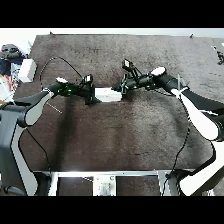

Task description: Fold the box and place the chain.

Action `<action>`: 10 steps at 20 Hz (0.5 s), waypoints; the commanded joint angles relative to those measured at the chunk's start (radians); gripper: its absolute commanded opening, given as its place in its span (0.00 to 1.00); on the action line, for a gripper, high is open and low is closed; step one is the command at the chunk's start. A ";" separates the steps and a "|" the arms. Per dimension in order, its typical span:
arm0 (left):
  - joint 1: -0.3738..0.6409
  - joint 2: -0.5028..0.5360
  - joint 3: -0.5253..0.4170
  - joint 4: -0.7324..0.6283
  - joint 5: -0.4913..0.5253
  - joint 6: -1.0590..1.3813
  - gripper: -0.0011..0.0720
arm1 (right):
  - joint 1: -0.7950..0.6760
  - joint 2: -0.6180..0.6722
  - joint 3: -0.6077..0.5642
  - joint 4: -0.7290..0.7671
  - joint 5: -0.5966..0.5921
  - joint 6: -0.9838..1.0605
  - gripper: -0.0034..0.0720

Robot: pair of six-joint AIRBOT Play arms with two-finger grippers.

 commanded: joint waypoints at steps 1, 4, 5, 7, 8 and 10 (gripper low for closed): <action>0.000 0.000 0.000 0.000 0.000 0.000 0.24 | -0.002 -0.028 0.000 0.006 0.031 0.055 0.09; 0.000 0.000 0.000 0.000 0.001 0.000 0.24 | -0.002 -0.071 0.000 -0.029 0.081 0.129 0.09; 0.000 0.000 0.000 0.000 0.001 0.000 0.24 | -0.003 -0.084 0.000 -0.051 0.081 0.162 0.09; 0.000 0.000 0.000 0.000 0.001 0.000 0.24 | -0.003 -0.098 0.001 -0.097 0.081 0.212 0.09; 0.000 0.000 0.000 0.000 0.001 0.000 0.24 | -0.003 -0.098 0.001 -0.098 0.081 0.212 0.09; 0.000 0.000 0.000 0.000 0.001 0.000 0.24 | -0.003 -0.098 0.001 -0.099 0.079 0.212 0.09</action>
